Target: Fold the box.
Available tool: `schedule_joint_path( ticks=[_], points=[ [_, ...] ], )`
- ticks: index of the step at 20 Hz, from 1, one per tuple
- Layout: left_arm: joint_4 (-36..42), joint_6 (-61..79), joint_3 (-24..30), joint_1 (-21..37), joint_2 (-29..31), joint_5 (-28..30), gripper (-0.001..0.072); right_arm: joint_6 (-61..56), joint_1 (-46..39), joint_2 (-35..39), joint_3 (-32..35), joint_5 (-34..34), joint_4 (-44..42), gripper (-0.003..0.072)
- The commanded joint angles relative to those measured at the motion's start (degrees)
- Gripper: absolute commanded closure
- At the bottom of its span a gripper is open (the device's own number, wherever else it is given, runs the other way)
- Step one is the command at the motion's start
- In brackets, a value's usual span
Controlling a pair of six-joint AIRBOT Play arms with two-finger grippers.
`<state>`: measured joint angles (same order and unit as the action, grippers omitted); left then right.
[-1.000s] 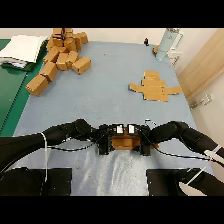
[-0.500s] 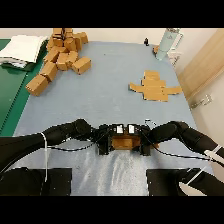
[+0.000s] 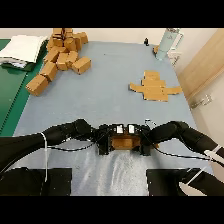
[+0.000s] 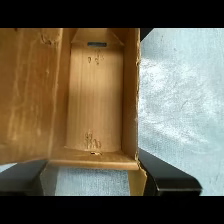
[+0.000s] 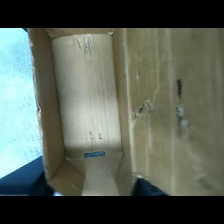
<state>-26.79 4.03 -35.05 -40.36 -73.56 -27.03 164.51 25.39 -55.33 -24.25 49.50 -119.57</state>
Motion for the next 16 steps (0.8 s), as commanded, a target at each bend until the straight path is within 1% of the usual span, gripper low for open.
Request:
schedule_joint_path(
  ticks=[1,5,8,13,16],
  points=[
    [0.0,-0.2,0.0,0.0,0.0,-0.1,0.0285,0.0,0.0,0.1,0.0,1.6,0.0,-0.0029],
    [0.0,-0.2,0.0,0.0,0.0,-0.1,0.0285,-1.2,0.0,0.1,-0.1,1.6,0.8,-0.0029],
    [0.0,-0.2,0.0,0.0,0.0,-0.1,0.0285,-6.4,-0.1,2.0,-0.1,1.6,4.3,-0.0029],
    [0.0,-0.2,0.0,0.0,0.0,-0.1,0.0285,-17.4,-0.1,10.9,-0.1,2.8,14.7,-0.0028],
    [0.0,-0.2,0.0,0.0,0.0,-0.1,0.0285,-19.0,-0.1,16.0,-0.1,5.0,16.3,-0.0027]
  ],
)
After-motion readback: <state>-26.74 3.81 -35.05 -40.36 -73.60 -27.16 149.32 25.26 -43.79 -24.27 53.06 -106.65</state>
